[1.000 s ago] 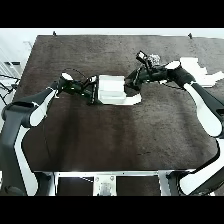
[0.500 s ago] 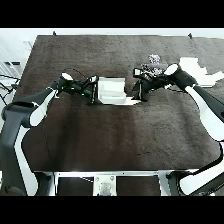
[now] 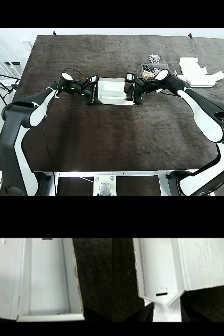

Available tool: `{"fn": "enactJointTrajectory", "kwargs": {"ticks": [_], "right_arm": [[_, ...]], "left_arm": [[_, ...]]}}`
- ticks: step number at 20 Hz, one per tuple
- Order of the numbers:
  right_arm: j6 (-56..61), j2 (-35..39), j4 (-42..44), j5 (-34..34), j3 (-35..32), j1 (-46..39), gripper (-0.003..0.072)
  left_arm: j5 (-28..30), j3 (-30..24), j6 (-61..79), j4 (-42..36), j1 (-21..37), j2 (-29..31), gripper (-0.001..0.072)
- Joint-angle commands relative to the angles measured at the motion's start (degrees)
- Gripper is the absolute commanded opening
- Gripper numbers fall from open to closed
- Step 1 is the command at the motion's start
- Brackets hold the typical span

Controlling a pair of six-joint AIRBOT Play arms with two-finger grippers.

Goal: Fold the box and place the chain.

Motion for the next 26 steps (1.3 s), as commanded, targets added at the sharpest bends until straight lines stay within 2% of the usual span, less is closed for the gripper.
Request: {"fn": "enactJointTrajectory", "kwargs": {"ticks": [1, 2, 4, 6, 14, 15, 16, 17, 19, 21, 26], "right_arm": [[-0.07, -0.39, 2.25, -0.46, -0.28, 0.85, 0.0342], [-0.04, -0.42, 2.25, -0.31, -0.28, 1.20, 0.0275], [-0.07, -0.42, 2.67, -0.33, -0.28, 1.90, 0.0258], [-0.11, -0.50, 4.09, -0.33, -0.26, 2.23, 0.0186], [-4.42, -2.27, 8.55, -1.86, -0.26, 2.45, 0.0206], [-4.90, -2.54, 9.16, -1.88, -0.26, 2.45, 0.0248], [-5.75, -2.93, 9.42, -1.99, -0.26, 2.45, 0.0345], [-6.34, -3.17, 9.38, -2.10, -0.26, 2.45, 0.0401], [-6.29, -3.37, 9.35, -2.60, -0.26, 2.27, 0.0404], [-6.29, -3.37, 9.33, -2.69, -0.24, 2.05, 0.0578], [-6.14, -3.34, 9.33, -2.58, -0.24, 1.05, 0.0577]], "left_arm": [[0.02, 0.02, 0.02, 0.02, 0.02, -0.02, 0.0423], [0.02, 0.02, 0.02, 0.02, 0.02, -0.02, 0.0423], [0.00, 0.02, 0.02, 0.02, 0.00, -0.02, 0.0423], [0.02, 0.02, 0.02, 0.02, 0.00, -0.02, 0.0423], [0.02, 0.00, 0.02, 0.02, 0.00, -0.02, 0.0423], [0.02, 0.02, 0.02, 0.02, 0.02, -0.02, 0.0423], [0.02, 0.02, 0.00, 0.02, 0.00, -0.02, 0.0423], [0.02, 0.02, 0.02, 0.02, 0.00, -0.02, 0.0423], [0.02, 0.02, 0.02, 0.02, 0.02, -0.02, 0.0423], [0.02, 0.02, 0.00, 0.02, 0.02, -0.02, 0.0423], [0.02, 0.00, 0.02, 0.02, 0.00, -0.02, 0.0423]]}}
